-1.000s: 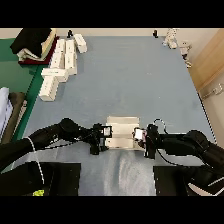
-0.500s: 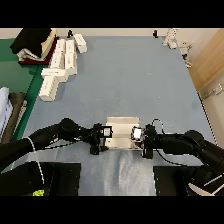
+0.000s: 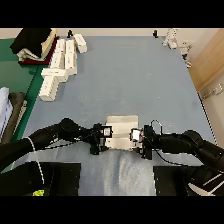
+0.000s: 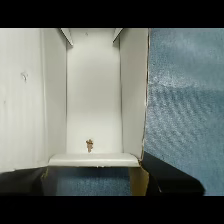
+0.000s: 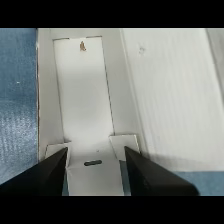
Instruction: Fold the box.
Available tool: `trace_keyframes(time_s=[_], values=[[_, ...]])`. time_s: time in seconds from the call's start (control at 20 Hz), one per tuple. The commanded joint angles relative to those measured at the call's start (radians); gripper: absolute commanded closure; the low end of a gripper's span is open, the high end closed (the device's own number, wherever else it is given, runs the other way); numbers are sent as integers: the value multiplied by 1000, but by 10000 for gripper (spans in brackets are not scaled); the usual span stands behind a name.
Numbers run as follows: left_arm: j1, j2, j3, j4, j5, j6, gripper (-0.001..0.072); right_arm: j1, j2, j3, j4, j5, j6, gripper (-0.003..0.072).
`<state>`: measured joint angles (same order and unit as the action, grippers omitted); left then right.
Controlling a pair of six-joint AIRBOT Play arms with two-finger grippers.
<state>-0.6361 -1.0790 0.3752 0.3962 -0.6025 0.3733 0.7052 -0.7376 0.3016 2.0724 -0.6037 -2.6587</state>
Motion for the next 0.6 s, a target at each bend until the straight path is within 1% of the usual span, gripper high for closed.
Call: trace_keyframes(time_s=[0.0, 0.05, 0.1, 0.15, 0.2, 0.25, 0.35, 0.4, 0.45, 0.5, 0.55], values=[[0, 0, 1, 0, 0, 0, 300, -5, 7, 2, -58, -53, 74, 113], [0, 0, 1, 0, 0, 0, 300, -6, 20, 11, -130, -102, 156, 223], [0, 0, 1, 0, 0, 0, 300, -6, 37, 27, -231, -171, 265, 414], [0, 0, 1, 0, 0, 0, 301, -6, 53, 45, -335, -240, 388, 497], [0, 0, 1, 0, 0, 0, 301, -6, 70, 63, -457, -313, 533, 539], [0, 0, 1, 0, 0, 0, 300, -6, 87, 74, -584, -378, 682, 551], [0, 0, 1, 0, 0, 0, 301, -6, 120, 82, -819, -485, 968, 671], [0, 0, 1, 0, 0, 0, 300, -7, 132, 83, -925, -533, 1134, 673], [0, 0, 1, 0, 0, 0, 300, -14, 135, 86, -1002, -596, 1297, 681], [0, 0, 1, 0, 0, 0, 301, -36, 131, 90, -1016, -652, 1400, 681], [0, 0, 1, 0, 1, 0, 300, -77, 122, 105, -992, -671, 1461, 682]])
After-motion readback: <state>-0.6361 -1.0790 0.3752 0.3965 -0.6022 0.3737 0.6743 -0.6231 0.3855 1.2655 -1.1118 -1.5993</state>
